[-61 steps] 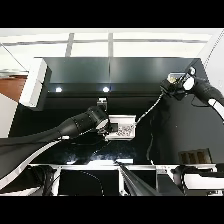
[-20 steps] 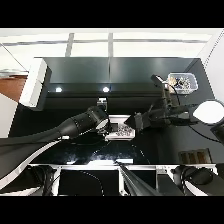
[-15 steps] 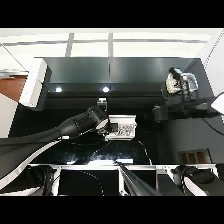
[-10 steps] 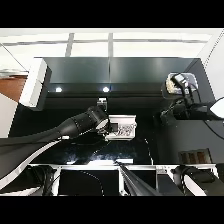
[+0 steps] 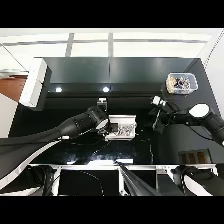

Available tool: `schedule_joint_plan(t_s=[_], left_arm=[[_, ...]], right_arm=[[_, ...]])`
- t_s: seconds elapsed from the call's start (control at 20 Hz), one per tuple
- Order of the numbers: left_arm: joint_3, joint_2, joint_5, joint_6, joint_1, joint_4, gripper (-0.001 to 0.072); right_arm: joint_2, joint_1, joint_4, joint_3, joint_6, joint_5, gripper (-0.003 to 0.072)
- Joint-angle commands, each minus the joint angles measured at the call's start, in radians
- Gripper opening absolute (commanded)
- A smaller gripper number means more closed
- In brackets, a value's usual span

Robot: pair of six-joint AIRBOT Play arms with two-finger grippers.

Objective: Fold the box and place the chain.

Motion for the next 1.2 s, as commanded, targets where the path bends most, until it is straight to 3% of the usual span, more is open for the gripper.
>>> schedule_joint_plan(t_s=[0.0,0.2,0.9,0.95,1.15], left_arm=[[0.000,0.000,0.000,0.000,0.001,0.000,0.0034],[0.000,0.000,0.000,0.000,0.001,0.000,0.0034],[0.000,0.000,0.000,0.000,0.001,0.000,0.0034],[0.000,0.000,0.000,0.000,0.001,0.000,0.0034],[0.000,0.000,0.000,0.000,0.001,0.000,0.0034]], right_arm=[[-0.026,0.103,0.022,-0.035,-0.086,-0.079,0.0695],[-0.026,0.165,0.015,-0.096,-0.068,-0.240,0.0695],[-0.090,0.241,0.134,-0.097,-0.137,-0.299,0.0692],[-0.090,0.241,0.148,-0.097,-0.150,-0.298,0.0597],[-0.108,0.241,0.163,-0.097,-0.179,-0.298,0.0580]])
